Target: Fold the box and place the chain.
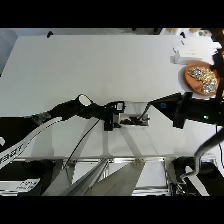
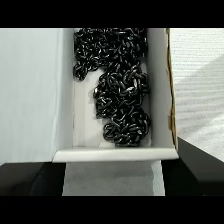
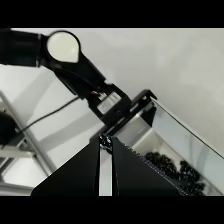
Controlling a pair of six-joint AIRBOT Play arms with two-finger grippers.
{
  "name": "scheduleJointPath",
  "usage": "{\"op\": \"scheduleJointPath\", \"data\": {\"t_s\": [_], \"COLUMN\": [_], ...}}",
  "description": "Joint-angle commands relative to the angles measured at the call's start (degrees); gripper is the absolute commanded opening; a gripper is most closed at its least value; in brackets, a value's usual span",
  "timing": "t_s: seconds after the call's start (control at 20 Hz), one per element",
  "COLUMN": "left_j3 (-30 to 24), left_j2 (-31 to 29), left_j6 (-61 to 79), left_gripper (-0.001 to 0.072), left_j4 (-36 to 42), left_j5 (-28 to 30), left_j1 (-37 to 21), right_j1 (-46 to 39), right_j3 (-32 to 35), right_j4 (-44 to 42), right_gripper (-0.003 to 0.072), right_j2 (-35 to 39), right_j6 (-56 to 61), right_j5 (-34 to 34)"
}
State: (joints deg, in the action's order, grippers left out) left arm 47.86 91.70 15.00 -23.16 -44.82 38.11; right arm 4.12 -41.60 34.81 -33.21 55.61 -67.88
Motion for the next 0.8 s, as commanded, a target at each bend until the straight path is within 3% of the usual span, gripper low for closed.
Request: {"op": "scheduleJointPath", "data": {"t_s": [0.0,0.25,0.35,0.5,0.65,0.75], "left_j3": [0.0,0.0,0.0,0.0,0.0,0.0], "left_j2": [0.0,0.0,0.0,0.0,0.0,0.0], "left_j6": [0.0,0.0,0.0,0.0,0.0,0.0], "left_gripper": [0.0276,0.0276,0.0276,0.0276,0.0276,0.0276], "left_j4": [0.0,0.0,0.0,0.0,0.0,0.0], "left_j5": [0.0,0.0,0.0,0.0,0.0,0.0], "left_j1": [0.0,0.0,0.0,0.0,0.0,0.0], "right_j1": [3.5,16.3,18.6,19.5,19.1,16.4], "right_j3": [2.7,3.1,3.1,3.1,3.0,0.9], "right_j4": [1.1,16.3,15.8,15.9,16.2,18.3], "right_gripper": [0.0017,0.0021,0.0090,0.0117,0.0208,0.0206], "right_j2": [-6.0,-17.0,-20.9,-24.2,-23.4,-21.7], "right_j6": [-3.9,2.2,2.9,2.9,2.9,2.8], "right_j5": [0.9,8.8,10.9,11.5,11.0,6.6]}}
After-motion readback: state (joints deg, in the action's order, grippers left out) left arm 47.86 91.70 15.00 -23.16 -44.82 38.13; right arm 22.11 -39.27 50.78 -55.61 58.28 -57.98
